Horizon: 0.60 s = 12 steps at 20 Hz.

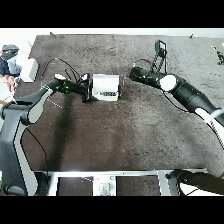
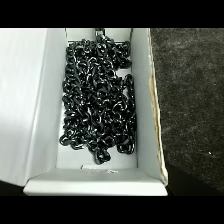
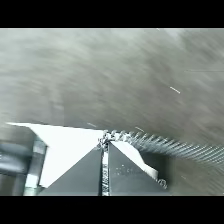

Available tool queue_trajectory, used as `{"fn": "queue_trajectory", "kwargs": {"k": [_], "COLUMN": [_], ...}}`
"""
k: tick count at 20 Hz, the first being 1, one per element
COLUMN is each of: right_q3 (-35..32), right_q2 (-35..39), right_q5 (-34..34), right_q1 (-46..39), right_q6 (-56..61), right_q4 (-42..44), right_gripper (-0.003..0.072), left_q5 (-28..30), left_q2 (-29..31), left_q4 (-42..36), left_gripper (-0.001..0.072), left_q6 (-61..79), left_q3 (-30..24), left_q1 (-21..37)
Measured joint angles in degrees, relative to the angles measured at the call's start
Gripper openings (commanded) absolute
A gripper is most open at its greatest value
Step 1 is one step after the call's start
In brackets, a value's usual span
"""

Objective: Fold the box and place the chain.

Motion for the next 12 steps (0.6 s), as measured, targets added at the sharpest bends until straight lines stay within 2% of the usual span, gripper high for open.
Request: {"fn": "queue_trajectory", "kwargs": {"k": [4, 12], "right_q3": [0.4, 0.8], "right_q2": [2.7, 3.2], "right_q5": [-3.0, -7.5], "right_q1": [3.1, 6.8], "right_q6": [-0.2, -0.2], "right_q4": [0.0, 0.3], "right_gripper": [0.0013, 0.0013], "left_q5": [0.0, 0.0], "left_q2": [0.0, 0.0], "left_q4": [0.0, 0.0], "left_gripper": [0.0229, 0.0229], "left_q6": [0.0, 0.0], "left_q3": [0.0, 0.0], "left_q1": [0.0, 0.0]}}
